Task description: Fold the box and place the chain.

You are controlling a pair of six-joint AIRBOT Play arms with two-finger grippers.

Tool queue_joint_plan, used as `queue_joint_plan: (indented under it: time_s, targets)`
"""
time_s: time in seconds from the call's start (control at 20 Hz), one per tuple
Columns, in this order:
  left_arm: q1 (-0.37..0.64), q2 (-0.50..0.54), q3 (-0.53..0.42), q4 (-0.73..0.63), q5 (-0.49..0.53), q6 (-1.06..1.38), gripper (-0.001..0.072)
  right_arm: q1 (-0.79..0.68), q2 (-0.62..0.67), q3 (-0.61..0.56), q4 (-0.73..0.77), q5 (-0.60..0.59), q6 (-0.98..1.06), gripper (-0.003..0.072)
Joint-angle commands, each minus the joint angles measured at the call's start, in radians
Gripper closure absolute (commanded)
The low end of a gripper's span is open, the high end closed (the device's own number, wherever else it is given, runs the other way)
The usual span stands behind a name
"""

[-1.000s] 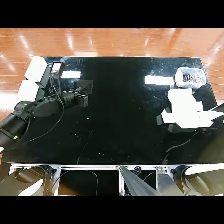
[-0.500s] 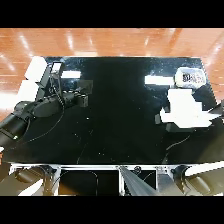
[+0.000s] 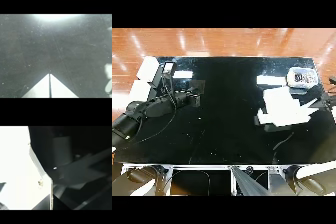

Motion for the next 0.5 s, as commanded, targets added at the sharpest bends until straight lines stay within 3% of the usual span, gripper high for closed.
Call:
queue_joint_plan:
  time_s: [0.0,0.1,0.2,0.3,0.45]
  targets:
    - [0.000,0.000,0.000,0.000,0.000,0.000,0.0688,0.151,0.076,-0.093,0.172,0.004,-0.003,0.0658]
    - [0.000,0.000,0.000,0.000,0.000,0.000,0.0688,0.254,0.146,-0.156,0.312,-0.033,-0.006,0.0658]
    - [0.000,0.000,0.000,0.000,-0.003,0.000,0.0688,0.358,0.246,-0.227,0.365,-0.143,-0.010,0.0658]
    - [0.000,0.000,0.000,0.000,-0.001,0.000,0.0688,0.459,0.395,-0.366,0.385,-0.346,0.010,0.0658]
    - [0.000,0.000,0.000,0.000,0.002,0.000,0.0688,0.615,0.673,-0.694,0.406,-0.717,0.028,0.0658]
